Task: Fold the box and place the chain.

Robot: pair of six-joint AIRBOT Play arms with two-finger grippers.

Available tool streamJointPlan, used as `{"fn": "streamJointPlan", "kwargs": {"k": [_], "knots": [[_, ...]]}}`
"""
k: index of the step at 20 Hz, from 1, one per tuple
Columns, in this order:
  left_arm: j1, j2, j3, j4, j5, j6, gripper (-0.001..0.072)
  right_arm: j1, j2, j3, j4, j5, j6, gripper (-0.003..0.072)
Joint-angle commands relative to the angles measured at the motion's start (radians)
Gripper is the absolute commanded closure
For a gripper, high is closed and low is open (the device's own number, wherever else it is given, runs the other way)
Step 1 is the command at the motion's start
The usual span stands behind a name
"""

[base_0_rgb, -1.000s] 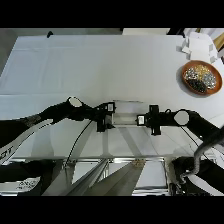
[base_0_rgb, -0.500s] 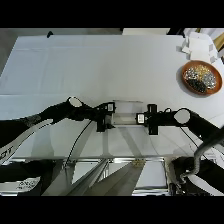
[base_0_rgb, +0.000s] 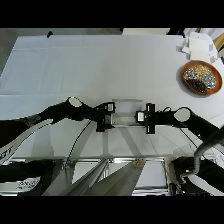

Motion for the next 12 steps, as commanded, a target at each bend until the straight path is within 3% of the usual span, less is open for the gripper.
{"fn": "streamJointPlan", "kwargs": {"k": [1, 2, 3, 7, 10, 11, 12], "knots": [[0.0, 0.001, 0.0, 0.0, 0.001, 0.0, 0.0505, 0.0, -0.002, 0.0, 0.016, 0.001, -0.017, 0.038], [0.0, 0.001, 0.0, 0.0, 0.001, 0.0, 0.0505, 0.0, -0.002, 0.0, 0.016, 0.001, -0.017, 0.0275], [0.0, 0.001, 0.0, 0.0, 0.001, 0.0, 0.0505, 0.0, -0.002, 0.0, 0.016, 0.001, -0.016, 0.0224], [0.0, 0.001, 0.0, 0.0, 0.001, 0.0, 0.0505, 0.0, -0.002, 0.0, 0.016, 0.001, -0.016, 0.0249], [0.0, 0.001, 0.0, 0.0, 0.001, 0.0, 0.0505, 0.0, 0.005, 0.0, 0.002, 0.002, 0.069, 0.0608], [0.0, 0.001, 0.0, 0.0, 0.001, 0.0, 0.0505, 0.0, 0.013, 0.0, -0.028, 0.0, 0.161, 0.0668], [0.0, 0.001, 0.0, 0.0, 0.001, 0.0, 0.0505, 0.0, 0.024, 0.0, -0.08, -0.002, 0.27, 0.0668]]}}
